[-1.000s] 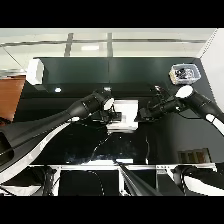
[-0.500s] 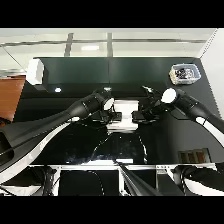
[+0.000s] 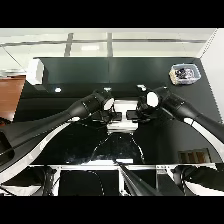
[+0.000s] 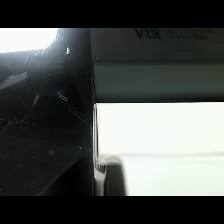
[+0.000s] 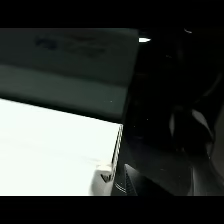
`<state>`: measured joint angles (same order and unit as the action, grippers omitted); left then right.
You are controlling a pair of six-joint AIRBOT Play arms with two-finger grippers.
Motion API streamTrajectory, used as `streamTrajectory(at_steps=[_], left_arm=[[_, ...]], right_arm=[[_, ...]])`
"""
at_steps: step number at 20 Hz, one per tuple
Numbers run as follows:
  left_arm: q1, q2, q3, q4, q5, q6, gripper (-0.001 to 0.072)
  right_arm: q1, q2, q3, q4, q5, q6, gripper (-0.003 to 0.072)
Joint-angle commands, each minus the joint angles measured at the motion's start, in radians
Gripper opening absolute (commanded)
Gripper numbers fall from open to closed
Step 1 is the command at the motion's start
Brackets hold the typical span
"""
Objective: Fold the box and place the chain.
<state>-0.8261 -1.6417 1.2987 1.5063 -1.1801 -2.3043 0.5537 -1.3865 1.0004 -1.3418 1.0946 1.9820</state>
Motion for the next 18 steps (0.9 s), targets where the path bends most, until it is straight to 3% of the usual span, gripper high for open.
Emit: streamTrajectory(at_steps=[1,13,14,16,18], left_arm=[[0.000,0.000,0.000,0.001,0.001,0.000,0.0022],[0.006,0.000,0.000,0.000,0.002,0.000,0.0022],[0.006,0.000,0.000,0.000,0.002,0.000,0.0022],[0.006,0.000,0.000,0.000,0.001,0.000,0.0022],[0.006,0.000,0.000,0.000,0.002,0.000,0.0022]], right_arm=[[0.028,-0.034,0.016,-0.068,0.034,0.106,0.0299],[0.028,-0.063,0.015,-0.069,0.046,0.116,0.0297],[0.028,-0.066,0.015,-0.069,0.047,0.116,0.0175],[0.028,-0.071,0.015,-0.064,0.045,0.116,0.0016],[0.028,-0.071,0.015,-0.064,0.043,0.121,0.0013]])
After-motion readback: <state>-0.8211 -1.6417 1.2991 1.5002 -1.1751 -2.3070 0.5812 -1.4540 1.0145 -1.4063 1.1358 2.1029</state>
